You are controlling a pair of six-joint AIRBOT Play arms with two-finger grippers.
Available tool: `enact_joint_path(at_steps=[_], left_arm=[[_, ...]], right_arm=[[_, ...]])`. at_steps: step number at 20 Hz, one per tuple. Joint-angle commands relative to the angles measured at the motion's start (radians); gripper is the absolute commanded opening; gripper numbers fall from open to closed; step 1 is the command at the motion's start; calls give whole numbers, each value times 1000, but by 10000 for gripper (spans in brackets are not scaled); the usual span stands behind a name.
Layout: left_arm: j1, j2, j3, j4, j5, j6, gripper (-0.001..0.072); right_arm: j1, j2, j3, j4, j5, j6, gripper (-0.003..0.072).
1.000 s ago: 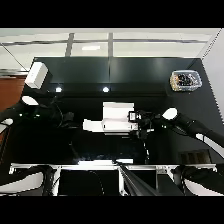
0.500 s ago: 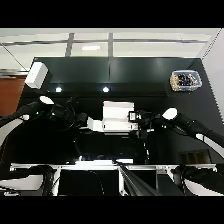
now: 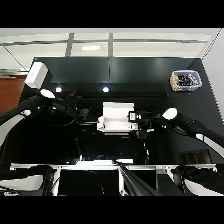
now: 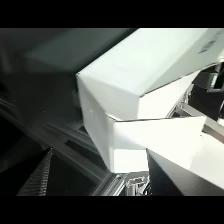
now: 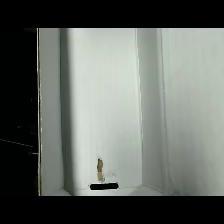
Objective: Fold the box and place the chain.
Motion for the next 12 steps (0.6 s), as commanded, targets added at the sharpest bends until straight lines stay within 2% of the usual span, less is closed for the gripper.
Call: enact_joint_path(at_steps=[1,5,6,7,10,12], left_arm=[[-42,0,31,-2,-15,-4,630],[-95,0,68,0,-13,-34,612],[-106,0,76,0,-12,-42,565],[-120,0,86,0,-12,-52,461],[-150,0,119,24,-10,-85,457],[-170,0,143,90,-6,-171,457]], right_arm=[[0,0,1,0,0,0,201],[0,0,1,0,0,0,201],[0,0,1,0,0,0,201],[0,0,1,0,0,0,201],[0,0,1,0,0,0,201],[0,0,1,0,0,0,201]])
